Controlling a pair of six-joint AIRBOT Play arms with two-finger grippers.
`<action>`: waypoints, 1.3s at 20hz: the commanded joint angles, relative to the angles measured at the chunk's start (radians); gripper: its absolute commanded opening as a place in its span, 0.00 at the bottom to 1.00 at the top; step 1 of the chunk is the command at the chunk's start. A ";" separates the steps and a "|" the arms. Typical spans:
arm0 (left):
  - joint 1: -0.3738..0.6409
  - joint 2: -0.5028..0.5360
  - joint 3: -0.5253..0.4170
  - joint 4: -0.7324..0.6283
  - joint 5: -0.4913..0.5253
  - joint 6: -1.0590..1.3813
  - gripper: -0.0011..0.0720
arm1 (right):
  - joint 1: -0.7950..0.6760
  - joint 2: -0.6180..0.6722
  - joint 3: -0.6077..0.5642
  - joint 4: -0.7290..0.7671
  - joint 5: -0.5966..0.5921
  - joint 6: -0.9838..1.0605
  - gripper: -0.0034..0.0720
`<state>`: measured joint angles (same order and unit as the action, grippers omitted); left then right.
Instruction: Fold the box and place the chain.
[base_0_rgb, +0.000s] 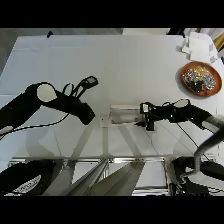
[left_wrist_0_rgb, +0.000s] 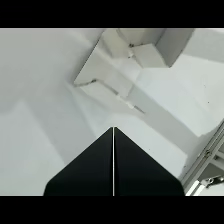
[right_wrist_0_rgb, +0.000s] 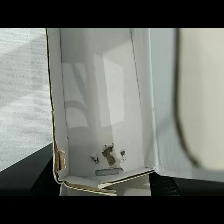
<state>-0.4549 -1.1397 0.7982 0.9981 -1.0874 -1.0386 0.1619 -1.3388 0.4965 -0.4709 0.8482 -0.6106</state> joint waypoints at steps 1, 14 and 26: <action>0.037 -0.025 -0.108 -0.066 0.098 -0.167 0.02 | 0.000 0.001 0.000 0.000 0.001 0.000 0.59; 0.023 -0.228 -0.145 -0.267 0.232 -0.139 0.02 | 0.000 0.001 0.000 0.000 0.001 0.000 0.59; -0.045 -0.185 -0.130 -0.385 0.232 -0.032 0.17 | 0.000 0.001 0.000 0.000 0.001 0.000 0.59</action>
<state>-0.4927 -1.3460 0.6617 0.6273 -0.8566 -1.0798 0.1619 -1.3388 0.4965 -0.4709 0.8486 -0.6106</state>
